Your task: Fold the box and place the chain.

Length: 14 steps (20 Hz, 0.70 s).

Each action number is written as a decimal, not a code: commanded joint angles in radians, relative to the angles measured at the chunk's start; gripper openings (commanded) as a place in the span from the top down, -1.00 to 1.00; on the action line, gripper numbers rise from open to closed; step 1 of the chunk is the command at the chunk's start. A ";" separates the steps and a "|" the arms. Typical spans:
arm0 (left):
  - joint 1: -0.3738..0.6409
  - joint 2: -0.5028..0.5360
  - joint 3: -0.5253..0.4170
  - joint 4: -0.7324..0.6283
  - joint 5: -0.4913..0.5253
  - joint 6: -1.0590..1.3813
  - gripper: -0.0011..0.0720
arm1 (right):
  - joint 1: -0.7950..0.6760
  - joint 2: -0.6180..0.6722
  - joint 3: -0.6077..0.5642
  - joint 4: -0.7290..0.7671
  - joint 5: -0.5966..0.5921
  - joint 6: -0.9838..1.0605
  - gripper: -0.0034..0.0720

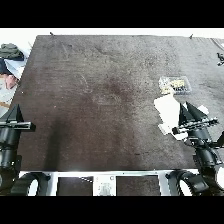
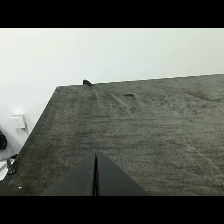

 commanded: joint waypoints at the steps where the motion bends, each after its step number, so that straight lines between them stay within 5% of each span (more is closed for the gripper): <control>1: 0.000 0.001 0.000 0.000 0.000 0.000 0.93 | 0.001 0.000 0.001 0.000 0.000 0.000 0.32; 7: 0.000 0.001 0.000 0.000 0.000 0.000 0.93 | 0.001 0.000 0.003 0.000 -0.003 0.004 0.31; 9: 0.000 0.001 0.000 0.000 0.000 0.000 0.93 | 0.001 0.000 0.007 0.000 -0.016 0.003 0.01; 14: 0.000 0.001 0.000 0.000 0.000 0.000 0.93 | 0.000 -0.120 0.108 0.037 -0.187 0.002 -0.01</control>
